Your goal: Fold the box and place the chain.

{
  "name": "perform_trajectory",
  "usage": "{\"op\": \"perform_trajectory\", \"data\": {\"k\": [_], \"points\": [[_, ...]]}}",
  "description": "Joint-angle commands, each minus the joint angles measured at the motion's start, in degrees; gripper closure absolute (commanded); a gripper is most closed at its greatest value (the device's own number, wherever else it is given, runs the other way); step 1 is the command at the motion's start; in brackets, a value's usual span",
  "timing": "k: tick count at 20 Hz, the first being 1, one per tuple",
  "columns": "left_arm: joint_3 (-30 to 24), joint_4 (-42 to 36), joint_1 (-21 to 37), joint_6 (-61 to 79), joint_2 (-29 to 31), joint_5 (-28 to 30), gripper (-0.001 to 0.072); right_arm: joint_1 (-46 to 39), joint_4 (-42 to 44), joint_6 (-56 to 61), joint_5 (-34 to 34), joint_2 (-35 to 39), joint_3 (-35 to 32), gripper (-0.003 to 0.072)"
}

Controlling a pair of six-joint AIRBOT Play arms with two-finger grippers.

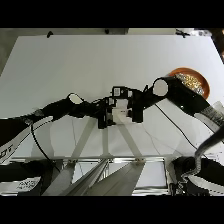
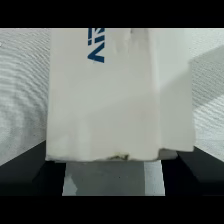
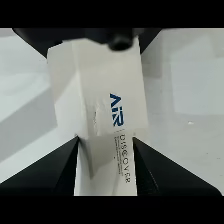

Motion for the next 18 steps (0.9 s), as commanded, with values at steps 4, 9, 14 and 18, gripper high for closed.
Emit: {"op": "perform_trajectory", "data": {"k": [4,9,14,18], "points": [[-0.02,0.07,0.02,0.11,0.02,-0.07,0.0343,-0.04,-0.24,0.0,-2.27,0.04,-0.02,0.0373],[-0.02,0.07,0.02,0.13,0.02,-0.07,0.0343,-0.04,-0.5,0.02,-2.82,-0.15,-0.04,0.0373],[-0.02,0.07,0.02,0.11,0.02,-0.07,0.0343,-0.02,-0.46,0.02,-2.97,-1.66,-0.07,0.0372],[-0.02,0.07,0.02,0.11,0.02,-0.07,0.0343,-0.02,-0.55,0.0,-1.75,-1.68,-0.9,0.0372]]}}
